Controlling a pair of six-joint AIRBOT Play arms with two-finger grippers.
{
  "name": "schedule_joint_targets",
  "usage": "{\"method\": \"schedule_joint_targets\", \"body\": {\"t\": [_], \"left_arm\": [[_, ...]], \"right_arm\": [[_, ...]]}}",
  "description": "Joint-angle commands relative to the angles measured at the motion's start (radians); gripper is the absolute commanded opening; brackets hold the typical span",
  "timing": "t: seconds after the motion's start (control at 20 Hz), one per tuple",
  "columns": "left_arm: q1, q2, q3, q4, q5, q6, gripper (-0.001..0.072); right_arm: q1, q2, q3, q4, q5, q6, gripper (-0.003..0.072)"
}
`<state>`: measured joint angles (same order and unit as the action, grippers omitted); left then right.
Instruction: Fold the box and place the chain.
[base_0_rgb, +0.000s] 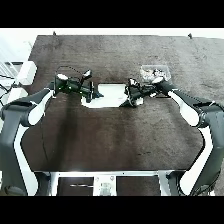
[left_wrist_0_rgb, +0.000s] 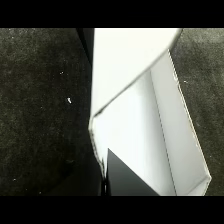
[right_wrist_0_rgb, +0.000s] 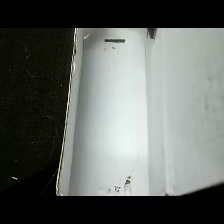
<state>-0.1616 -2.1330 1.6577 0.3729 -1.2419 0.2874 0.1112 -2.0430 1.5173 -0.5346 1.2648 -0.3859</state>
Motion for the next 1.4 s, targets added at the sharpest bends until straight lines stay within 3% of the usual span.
{"method": "schedule_joint_targets", "body": {"t": [0.0,0.05,0.1,0.15,0.7,0.75,0.8,0.85,0.95,1.15,1.35], "left_arm": [[0.000,0.000,0.000,-0.003,-0.015,-0.001,0.0020],[0.000,0.000,0.000,-0.008,-0.029,0.002,0.0034],[0.000,0.000,0.000,-0.014,-0.037,0.007,0.0302],[0.000,0.000,0.000,-0.017,-0.055,0.002,0.0430],[0.137,0.100,0.009,-0.077,-0.298,-0.003,0.0415],[0.139,0.113,0.011,-0.085,-0.313,-0.010,0.0287],[0.139,0.125,0.013,-0.085,-0.342,-0.005,0.0095],[0.135,0.141,0.013,-0.089,-0.367,0.009,0.0018],[0.122,0.175,0.011,-0.089,-0.355,-0.001,0.0014],[0.064,0.255,-0.003,-0.043,-0.233,-0.080,0.0012],[-0.006,0.344,-0.144,0.004,-0.085,-0.037,0.0012]], "right_arm": [[0.000,0.000,0.000,0.000,0.000,0.000,0.0364],[0.000,0.000,0.000,0.000,0.000,0.000,0.0364],[0.000,0.000,0.000,0.000,0.000,0.000,0.0364],[0.000,0.000,0.000,0.000,0.000,0.000,0.0364],[0.000,0.000,0.000,0.000,0.000,0.000,0.0364],[0.000,0.000,0.000,0.000,0.000,0.000,0.0363],[0.000,0.000,0.000,0.000,0.000,0.000,0.0363],[0.000,0.000,0.000,0.000,0.000,0.000,0.0363],[0.000,0.000,0.000,0.000,0.000,0.000,0.0364],[0.000,0.000,0.000,0.000,0.000,0.000,0.0363],[0.000,0.000,0.000,0.000,0.000,0.000,0.0364]]}}
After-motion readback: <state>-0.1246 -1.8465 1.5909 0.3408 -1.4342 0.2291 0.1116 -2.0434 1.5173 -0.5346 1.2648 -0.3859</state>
